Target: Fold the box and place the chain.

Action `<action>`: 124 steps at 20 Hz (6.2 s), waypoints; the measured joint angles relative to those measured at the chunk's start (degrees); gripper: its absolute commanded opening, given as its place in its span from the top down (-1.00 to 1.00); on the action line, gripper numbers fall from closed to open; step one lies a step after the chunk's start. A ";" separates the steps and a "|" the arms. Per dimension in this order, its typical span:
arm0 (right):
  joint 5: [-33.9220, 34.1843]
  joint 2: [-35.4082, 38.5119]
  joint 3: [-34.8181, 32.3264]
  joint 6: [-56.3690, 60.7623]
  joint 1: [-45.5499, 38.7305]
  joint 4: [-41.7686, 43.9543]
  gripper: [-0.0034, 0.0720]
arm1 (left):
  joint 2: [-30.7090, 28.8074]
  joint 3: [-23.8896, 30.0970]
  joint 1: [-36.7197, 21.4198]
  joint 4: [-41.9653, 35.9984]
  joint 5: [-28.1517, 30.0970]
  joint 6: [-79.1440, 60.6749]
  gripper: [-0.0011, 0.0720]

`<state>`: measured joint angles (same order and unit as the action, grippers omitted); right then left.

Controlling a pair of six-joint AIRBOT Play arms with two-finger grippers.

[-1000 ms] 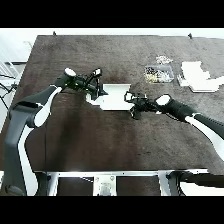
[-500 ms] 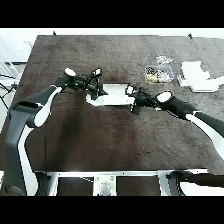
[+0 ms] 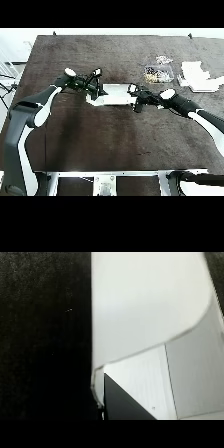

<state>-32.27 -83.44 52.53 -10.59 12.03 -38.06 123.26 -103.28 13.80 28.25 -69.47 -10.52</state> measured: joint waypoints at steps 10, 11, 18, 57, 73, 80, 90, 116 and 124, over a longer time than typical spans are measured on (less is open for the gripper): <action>-4.79 -2.93 3.87 -3.21 -2.69 4.46 -0.74 | 0.00 0.00 0.00 0.07 0.04 0.00 0.91; -5.33 -3.43 4.35 -3.58 -2.89 4.59 -0.74 | 0.00 0.00 0.00 0.07 0.04 0.00 0.91; -11.08 -7.45 9.18 -4.72 -5.03 4.96 -0.85 | 0.02 0.00 0.00 0.13 0.04 0.00 0.91; -39.26 -31.76 32.72 -7.41 -8.96 6.21 -0.77 | 0.02 0.00 0.00 0.26 0.07 0.00 0.91; -40.61 -31.95 32.94 -7.32 -8.92 5.57 -0.59 | 0.02 0.00 0.02 0.28 -0.02 -0.02 0.91; -40.72 -31.98 33.83 -7.21 -8.92 4.61 -0.58 | 0.02 0.00 0.02 0.20 0.11 -0.02 0.91; -39.47 -32.41 34.47 -7.63 -8.50 2.40 -0.58 | 0.02 0.02 0.02 0.24 0.24 0.00 0.91; -38.86 -33.20 34.49 -7.50 -8.66 2.69 -0.25 | 0.07 0.02 -0.07 -1.25 0.33 2.32 0.91; -38.84 -33.22 34.49 -7.48 -8.66 2.67 -0.24 | -0.11 0.00 -0.09 -2.47 -0.39 5.57 -0.37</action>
<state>-71.11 -116.66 87.02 -18.06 3.38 -35.40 123.15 -103.28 13.72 25.78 -69.87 -4.95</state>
